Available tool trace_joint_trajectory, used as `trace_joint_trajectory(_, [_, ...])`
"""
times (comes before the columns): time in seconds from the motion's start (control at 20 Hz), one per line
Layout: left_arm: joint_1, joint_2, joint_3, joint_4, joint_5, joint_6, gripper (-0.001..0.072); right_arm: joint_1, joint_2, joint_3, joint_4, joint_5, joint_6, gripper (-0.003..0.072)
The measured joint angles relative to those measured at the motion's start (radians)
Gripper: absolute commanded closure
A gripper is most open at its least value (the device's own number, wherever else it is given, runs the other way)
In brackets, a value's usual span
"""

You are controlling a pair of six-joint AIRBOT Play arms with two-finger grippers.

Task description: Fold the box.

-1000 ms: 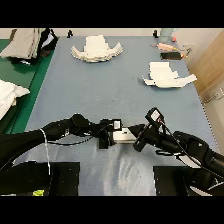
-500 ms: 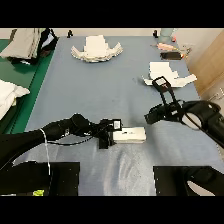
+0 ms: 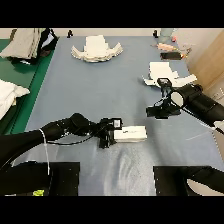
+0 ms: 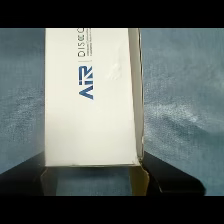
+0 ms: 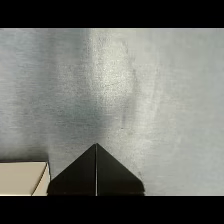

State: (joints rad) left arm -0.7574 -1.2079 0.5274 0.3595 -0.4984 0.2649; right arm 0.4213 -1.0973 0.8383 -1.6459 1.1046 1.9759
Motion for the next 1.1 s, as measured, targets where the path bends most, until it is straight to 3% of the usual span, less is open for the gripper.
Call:
trace_joint_trajectory(0.25, [0.113, 0.081, 0.001, 0.064, 0.105, -0.225, 0.0185, -0.003, -0.014, 0.005, -0.014, 0.007, 0.049, 0.0682])
trace_joint_trajectory(0.4, [0.308, 0.111, 0.016, 0.159, 0.171, -0.425, 0.0185, -0.004, -0.016, 0.005, -0.019, 0.011, 0.059, 0.0683])
trace_joint_trajectory(0.55, [0.539, 0.085, 0.089, 0.221, 0.2, -0.527, 0.0185, -0.004, -0.016, 0.005, -0.021, 0.012, 0.063, 0.0683])
trace_joint_trajectory(0.7, [0.754, -0.016, 0.232, 0.251, 0.194, -0.583, 0.0184, -0.003, -0.016, 0.005, -0.022, 0.012, 0.065, 0.0683])
trace_joint_trajectory(0.85, [0.9, -0.161, 0.408, 0.264, 0.15, -0.627, 0.0185, -0.004, -0.016, 0.005, -0.023, 0.013, 0.066, 0.0683])
trace_joint_trajectory(1.1, [0.993, -0.406, 0.688, 0.317, 0.106, -0.676, 0.0185, -0.003, -0.016, 0.005, -0.022, 0.012, 0.066, 0.0683])
